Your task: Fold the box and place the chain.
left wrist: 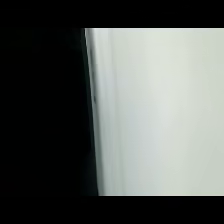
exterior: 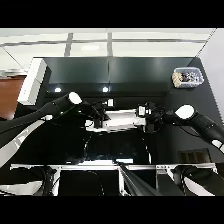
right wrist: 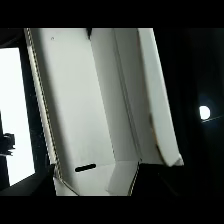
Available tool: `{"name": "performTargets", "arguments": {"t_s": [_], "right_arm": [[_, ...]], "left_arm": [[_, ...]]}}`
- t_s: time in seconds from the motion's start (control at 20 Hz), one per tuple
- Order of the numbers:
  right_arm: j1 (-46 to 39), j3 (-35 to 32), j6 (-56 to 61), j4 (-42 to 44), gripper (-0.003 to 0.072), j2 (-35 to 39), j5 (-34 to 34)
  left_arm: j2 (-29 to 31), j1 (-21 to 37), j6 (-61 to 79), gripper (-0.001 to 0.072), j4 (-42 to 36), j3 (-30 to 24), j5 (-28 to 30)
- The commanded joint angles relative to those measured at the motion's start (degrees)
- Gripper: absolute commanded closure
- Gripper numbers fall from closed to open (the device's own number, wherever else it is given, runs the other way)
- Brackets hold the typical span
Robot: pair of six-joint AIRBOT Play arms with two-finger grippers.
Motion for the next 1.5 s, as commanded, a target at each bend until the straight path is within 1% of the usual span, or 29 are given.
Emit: {"name": "performTargets", "arguments": {"t_s": [0.0,0.15,0.25,0.45,0.6,0.9,1.05,1.1,1.25,1.45], "right_arm": [[-1.33,0.09,-0.44,-0.17,-0.0006,-0.22,-0.35],[-1.40,0.13,-4.31,2.62,-0.0005,-0.81,3.30],[-1.40,0.28,-5.60,4.63,-0.0005,-2.73,3.82],[-0.48,3.87,-6.36,3.37,-0.0005,-7.58,5.79],[1.09,4.13,-5.84,0.42,-0.0005,-9.66,6.60],[1.05,4.13,-4.31,-0.61,-0.0005,-11.80,5.46],[0.11,4.13,-4.28,-0.09,-0.0004,-12.48,5.77],[-0.04,4.13,-4.46,0.09,0.0024,-12.72,5.79],[-0.09,4.13,-5.49,2.45,0.0023,-13.42,5.79],[-0.09,4.13,-5.53,2.49,0.0023,-13.53,5.64]], "left_arm": [[-0.02,0.00,-0.04,0.0685,-0.02,-0.02,-0.04],[-0.04,0.00,-0.04,0.0685,-0.02,-0.02,-0.04],[-0.04,0.00,-0.04,0.0685,-0.02,-0.02,-0.04],[-0.04,-0.02,-0.04,0.0685,-0.02,-0.02,-0.04],[-0.04,-0.02,-0.04,0.0685,-0.04,-0.02,-0.04],[-0.04,-0.02,-0.04,0.0685,-0.04,-0.02,-0.04],[-0.04,-0.02,-0.04,0.0685,-0.04,-0.02,-0.04],[-0.04,-0.02,-0.04,0.0685,-0.04,-0.02,-0.04],[-0.04,-0.02,-0.04,0.0685,-0.07,-0.02,-0.04],[-0.04,-0.02,-0.04,0.0685,-0.04,-0.02,-0.04]]}}
